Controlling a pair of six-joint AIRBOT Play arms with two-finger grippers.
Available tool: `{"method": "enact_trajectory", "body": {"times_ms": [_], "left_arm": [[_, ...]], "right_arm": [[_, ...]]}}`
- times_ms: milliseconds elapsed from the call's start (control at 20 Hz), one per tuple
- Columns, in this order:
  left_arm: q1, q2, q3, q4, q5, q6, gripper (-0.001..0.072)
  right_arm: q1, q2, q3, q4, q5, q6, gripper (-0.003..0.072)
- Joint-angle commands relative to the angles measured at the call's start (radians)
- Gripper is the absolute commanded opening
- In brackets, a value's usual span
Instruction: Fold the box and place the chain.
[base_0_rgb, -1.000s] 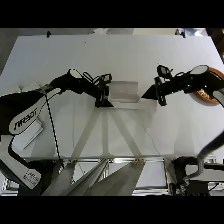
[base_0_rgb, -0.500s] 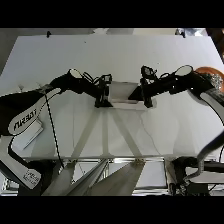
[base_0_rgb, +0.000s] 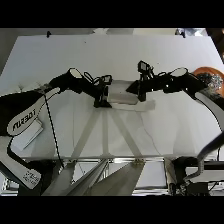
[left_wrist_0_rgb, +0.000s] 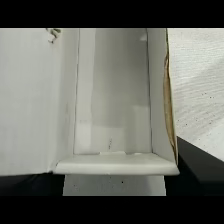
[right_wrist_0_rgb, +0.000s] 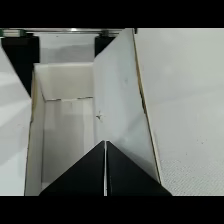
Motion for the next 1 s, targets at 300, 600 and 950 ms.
{"method": "enact_trajectory", "body": {"times_ms": [300,600,950], "left_arm": [[0.001,0.0,0.0,0.012,0.05,-0.004,0.0396],[0.001,0.0,0.0,0.012,0.062,-0.004,0.0396],[0.001,0.0,0.0,0.011,0.081,-0.009,0.0396]], "right_arm": [[0.001,-0.037,0.0,0.103,-0.132,0.0,0.001],[0.001,-0.038,0.0,0.088,-0.177,0.029,0.0009],[0.001,-0.048,0.0,0.063,-0.167,0.074,0.001]]}}
